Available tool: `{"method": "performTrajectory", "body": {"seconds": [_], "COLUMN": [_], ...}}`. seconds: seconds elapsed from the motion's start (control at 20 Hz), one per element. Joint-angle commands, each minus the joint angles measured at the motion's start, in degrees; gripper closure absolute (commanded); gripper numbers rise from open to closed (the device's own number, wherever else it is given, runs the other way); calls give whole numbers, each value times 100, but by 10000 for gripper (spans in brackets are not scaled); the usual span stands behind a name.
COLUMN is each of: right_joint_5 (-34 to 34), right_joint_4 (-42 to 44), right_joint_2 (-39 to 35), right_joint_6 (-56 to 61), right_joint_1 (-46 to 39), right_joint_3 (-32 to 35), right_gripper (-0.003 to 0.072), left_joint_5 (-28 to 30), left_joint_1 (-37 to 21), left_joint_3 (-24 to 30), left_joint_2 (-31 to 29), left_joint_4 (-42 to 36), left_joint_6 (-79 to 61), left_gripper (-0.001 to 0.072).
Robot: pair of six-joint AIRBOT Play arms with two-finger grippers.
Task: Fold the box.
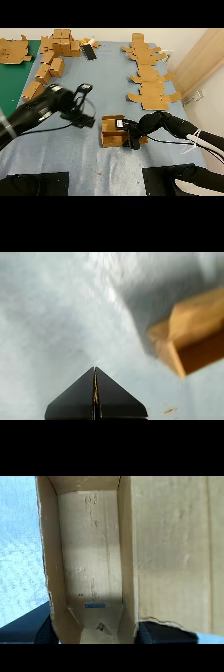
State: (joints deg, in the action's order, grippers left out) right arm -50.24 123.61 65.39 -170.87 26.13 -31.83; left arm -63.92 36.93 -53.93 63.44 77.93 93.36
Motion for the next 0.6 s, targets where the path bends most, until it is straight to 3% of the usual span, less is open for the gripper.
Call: {"method": "performTrajectory", "body": {"seconds": [0.0, 0.1, 0.25, 0.4, 0.55], "right_joint_5": [0, 0, 0, 0, 0], "right_joint_4": [0, 0, 0, 0, 0], "right_joint_2": [-4, -4, -4, -4, -4], "right_joint_6": [0, 0, 0, 0, 0], "right_joint_1": [0, 0, 0, 0, 0], "right_joint_3": [2, 2, 2, 0, 2], "right_gripper": [182, 182, 182, 182, 182], "left_joint_5": [337, 787, 1939, 2457, 2406], "left_joint_1": [-964, -1412, -1349, -616, 186], "left_joint_3": [1241, 1473, 1513, 1523, 1545], "left_joint_2": [-955, -826, -302, -42, -138], "left_joint_4": [-1314, -1744, -1792, -1902, -2844], "left_joint_6": [-2761, -4120, -5554, -6728, -7840], "left_gripper": [700, 699, 699, 699, 699]}}
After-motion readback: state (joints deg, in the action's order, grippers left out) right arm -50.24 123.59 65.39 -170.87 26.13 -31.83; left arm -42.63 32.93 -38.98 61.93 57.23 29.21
